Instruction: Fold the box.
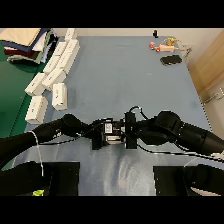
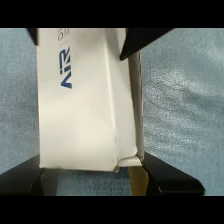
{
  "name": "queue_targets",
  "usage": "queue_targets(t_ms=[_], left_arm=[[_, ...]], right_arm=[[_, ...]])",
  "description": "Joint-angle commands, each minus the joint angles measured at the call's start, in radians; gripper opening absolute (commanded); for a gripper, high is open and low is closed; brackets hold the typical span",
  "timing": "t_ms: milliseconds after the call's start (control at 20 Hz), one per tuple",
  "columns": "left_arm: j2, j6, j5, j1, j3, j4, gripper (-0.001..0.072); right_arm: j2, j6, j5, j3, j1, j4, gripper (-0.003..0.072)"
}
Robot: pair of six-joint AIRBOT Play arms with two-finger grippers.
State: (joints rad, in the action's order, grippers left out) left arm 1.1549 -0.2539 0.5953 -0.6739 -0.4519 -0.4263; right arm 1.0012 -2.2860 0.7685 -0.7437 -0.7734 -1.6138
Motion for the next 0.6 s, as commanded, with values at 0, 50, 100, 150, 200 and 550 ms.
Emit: queue_targets(t_ms=[0, 50, 100, 150, 200, 550], left_arm=[[0.0, 0.0, -0.002, 0.0, 0.0, 0.0, 0.0526], [0.0, 0.0, -0.002, 0.0, 0.0, 0.0, 0.0526], [0.0, 0.0, -0.002, 0.0, 0.0, 0.0, 0.0527], [0.0, 0.0, -0.002, 0.0, 0.0, 0.0, 0.0527], [0.0, 0.0, -0.002, 0.0, 0.0, 0.0, 0.0527], [0.0, 0.0, -0.002, 0.0, 0.0, 0.0, 0.0526]], right_arm=[[0.015, 0.0, 0.037, 0.002, -0.002, -0.05, 0.0294], [0.021, 0.0, 0.037, 0.002, -0.002, -0.052, 0.026], [0.025, 0.0, 0.037, 0.002, -0.002, -0.053, 0.026], [0.026, 0.0, 0.037, 0.002, -0.002, -0.057, 0.026], [0.027, 0.0, 0.037, 0.002, -0.002, -0.061, 0.0207], [0.03, 0.001, 0.043, 0.002, -0.002, -0.141, 0.0149]])
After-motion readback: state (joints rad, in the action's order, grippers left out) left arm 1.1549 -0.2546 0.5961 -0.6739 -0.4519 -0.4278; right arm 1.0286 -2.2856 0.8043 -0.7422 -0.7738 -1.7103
